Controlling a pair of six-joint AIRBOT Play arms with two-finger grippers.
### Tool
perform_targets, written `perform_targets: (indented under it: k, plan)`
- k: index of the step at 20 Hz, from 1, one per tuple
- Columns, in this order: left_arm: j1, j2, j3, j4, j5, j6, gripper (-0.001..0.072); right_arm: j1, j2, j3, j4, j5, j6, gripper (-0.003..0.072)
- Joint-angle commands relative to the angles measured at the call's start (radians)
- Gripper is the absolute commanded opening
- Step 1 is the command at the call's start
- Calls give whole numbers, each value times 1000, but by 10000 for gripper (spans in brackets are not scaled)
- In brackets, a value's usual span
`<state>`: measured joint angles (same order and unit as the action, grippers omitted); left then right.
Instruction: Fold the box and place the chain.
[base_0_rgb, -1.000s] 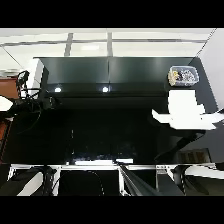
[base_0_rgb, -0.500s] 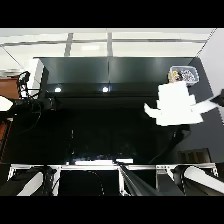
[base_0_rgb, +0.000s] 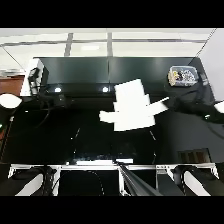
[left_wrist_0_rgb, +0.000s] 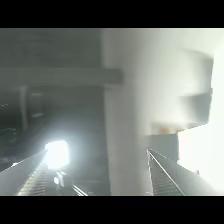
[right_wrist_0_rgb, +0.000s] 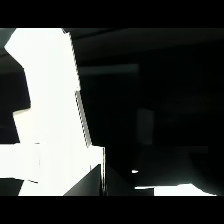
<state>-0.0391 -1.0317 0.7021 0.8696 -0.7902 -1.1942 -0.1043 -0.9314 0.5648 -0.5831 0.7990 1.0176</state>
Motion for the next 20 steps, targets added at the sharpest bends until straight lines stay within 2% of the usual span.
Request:
perform_targets:
  k: [1,3,5,7,9,16,18,20]
  plan:
    - [-137,-111,82,-75,11,49,696,264,24,-106,97,-274,-1,12]
    - [-149,-227,169,-180,-36,68,696,329,24,-106,95,-303,-1,12]
    - [-119,-364,254,-303,-165,116,696,346,24,-106,93,-295,-1,13]
    - [-96,-476,312,-300,-251,57,696,348,24,-106,93,-286,-1,13]
    - [-93,-551,339,-312,-287,27,696,350,24,-106,93,-286,-1,13]
    - [-196,-707,396,-399,-351,76,696,349,24,-106,74,-285,-1,13]
    - [-197,-736,420,-501,-453,243,697,350,24,-106,69,-283,-1,13]
    - [-183,-751,440,-523,-559,371,696,350,24,-106,69,-283,-1,13]
